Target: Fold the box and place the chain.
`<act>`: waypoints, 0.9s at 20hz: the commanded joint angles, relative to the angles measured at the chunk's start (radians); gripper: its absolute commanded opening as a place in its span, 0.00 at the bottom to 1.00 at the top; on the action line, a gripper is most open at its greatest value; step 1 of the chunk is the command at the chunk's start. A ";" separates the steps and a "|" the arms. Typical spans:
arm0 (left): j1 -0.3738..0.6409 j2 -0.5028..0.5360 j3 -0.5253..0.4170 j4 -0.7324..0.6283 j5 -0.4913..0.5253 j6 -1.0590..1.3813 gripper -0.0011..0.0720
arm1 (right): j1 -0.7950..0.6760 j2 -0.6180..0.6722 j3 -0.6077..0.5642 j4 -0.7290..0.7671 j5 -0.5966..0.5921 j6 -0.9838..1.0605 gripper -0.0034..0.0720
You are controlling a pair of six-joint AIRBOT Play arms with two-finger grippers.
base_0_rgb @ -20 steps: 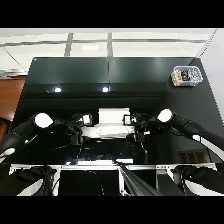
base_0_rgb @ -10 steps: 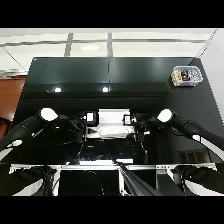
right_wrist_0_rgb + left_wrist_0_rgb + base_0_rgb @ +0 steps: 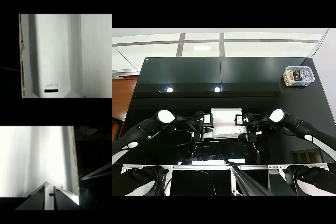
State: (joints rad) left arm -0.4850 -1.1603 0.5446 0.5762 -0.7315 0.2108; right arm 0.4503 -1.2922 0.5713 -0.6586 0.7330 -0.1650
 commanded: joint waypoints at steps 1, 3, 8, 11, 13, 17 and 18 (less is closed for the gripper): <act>-0.045 -0.005 0.000 -0.043 0.092 -0.031 0.21 | 0.000 0.000 0.000 0.000 0.000 0.000 0.31; -0.054 -0.014 0.000 -0.042 0.090 -0.044 0.21 | 0.000 0.000 0.000 0.000 0.000 0.000 0.31; -0.050 -0.020 0.000 -0.041 0.089 -0.066 0.20 | 0.000 0.000 0.000 0.000 0.000 0.000 0.31; -0.050 -0.020 0.000 -0.042 0.083 -0.066 0.57 | 0.000 0.000 0.000 0.000 0.000 0.000 0.31; -0.050 -0.020 0.001 -0.041 0.073 -0.070 0.53 | 0.000 0.000 0.000 0.000 0.000 0.000 0.31; -0.034 0.010 0.002 -0.003 0.069 -0.160 0.54 | 0.000 0.000 0.000 0.000 0.000 0.000 0.31; -0.012 0.039 0.002 0.042 0.068 -0.241 0.34 | 0.000 0.000 0.000 0.000 0.000 0.000 0.31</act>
